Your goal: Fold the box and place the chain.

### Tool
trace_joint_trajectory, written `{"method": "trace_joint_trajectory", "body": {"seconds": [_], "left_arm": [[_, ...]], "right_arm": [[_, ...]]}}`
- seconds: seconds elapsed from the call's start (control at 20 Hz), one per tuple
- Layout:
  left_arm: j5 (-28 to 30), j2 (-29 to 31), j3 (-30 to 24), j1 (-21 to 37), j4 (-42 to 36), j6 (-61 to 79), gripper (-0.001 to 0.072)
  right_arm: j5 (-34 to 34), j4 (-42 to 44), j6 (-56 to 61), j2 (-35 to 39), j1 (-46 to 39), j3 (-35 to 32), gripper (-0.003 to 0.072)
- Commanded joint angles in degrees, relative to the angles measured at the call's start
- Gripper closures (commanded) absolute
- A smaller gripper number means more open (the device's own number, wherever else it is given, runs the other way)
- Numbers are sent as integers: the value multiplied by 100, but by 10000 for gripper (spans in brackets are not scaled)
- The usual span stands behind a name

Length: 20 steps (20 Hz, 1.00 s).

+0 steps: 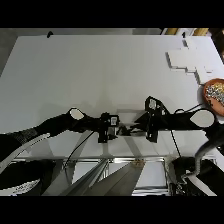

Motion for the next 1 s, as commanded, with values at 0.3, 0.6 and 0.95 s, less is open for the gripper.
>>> {"method": "trace_joint_trajectory", "body": {"seconds": [0.3, 0.6, 0.95], "left_arm": [[2, 4, 0, 0, 2, 0, 378], [0, 4, 0, 0, 2, 0, 378], [2, 4, 0, 0, 2, 0, 378]], "right_arm": [[671, -2258, -713, -188, -1578, 426, 528], [638, -2465, -1270, -1189, -1617, 264, 529], [411, -2461, -1864, -1878, -1617, 264, 529]]}}
